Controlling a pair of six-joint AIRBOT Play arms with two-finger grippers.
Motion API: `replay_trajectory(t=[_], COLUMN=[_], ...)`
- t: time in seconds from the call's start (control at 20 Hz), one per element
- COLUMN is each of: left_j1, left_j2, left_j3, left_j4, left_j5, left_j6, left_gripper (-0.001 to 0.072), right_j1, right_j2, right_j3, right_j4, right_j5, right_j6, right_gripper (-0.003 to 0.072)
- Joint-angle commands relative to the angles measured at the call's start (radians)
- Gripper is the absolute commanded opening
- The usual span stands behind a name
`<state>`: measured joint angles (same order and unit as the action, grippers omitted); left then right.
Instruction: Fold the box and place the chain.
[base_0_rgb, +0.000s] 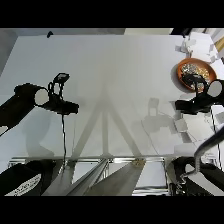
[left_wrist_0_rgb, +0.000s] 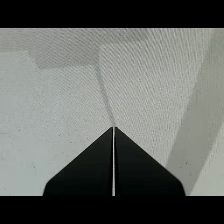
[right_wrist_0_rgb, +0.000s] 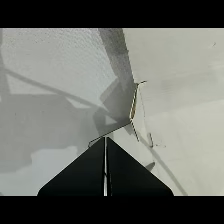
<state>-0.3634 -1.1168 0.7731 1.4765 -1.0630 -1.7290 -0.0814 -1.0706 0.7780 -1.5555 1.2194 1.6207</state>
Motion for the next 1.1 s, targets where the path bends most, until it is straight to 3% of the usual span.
replay_trajectory(t=[0.0,0.6,0.85,1.05], left_j1=[0.000,0.000,0.000,0.000], left_j2=[-0.002,-0.002,-0.002,-0.002], left_j3=[0.000,-0.001,-0.001,-0.001], left_j4=[0.000,0.001,0.001,0.000], left_j5=[0.001,-0.001,-0.001,-0.001], left_j6=[0.000,0.000,0.000,0.000], left_gripper=[0.0014,0.0014,0.0014,0.0014], right_j1=[-0.001,-0.001,-0.001,-0.116], right_j2=[0.000,0.000,0.000,0.001], right_j3=[0.000,0.001,0.004,0.109], right_j4=[0.000,0.005,-0.029,-0.199], right_j5=[0.000,-0.060,-0.002,0.094], right_j6=[0.001,-0.002,-0.094,-0.167], right_gripper=[0.0015,0.0015,0.0017,0.0012])
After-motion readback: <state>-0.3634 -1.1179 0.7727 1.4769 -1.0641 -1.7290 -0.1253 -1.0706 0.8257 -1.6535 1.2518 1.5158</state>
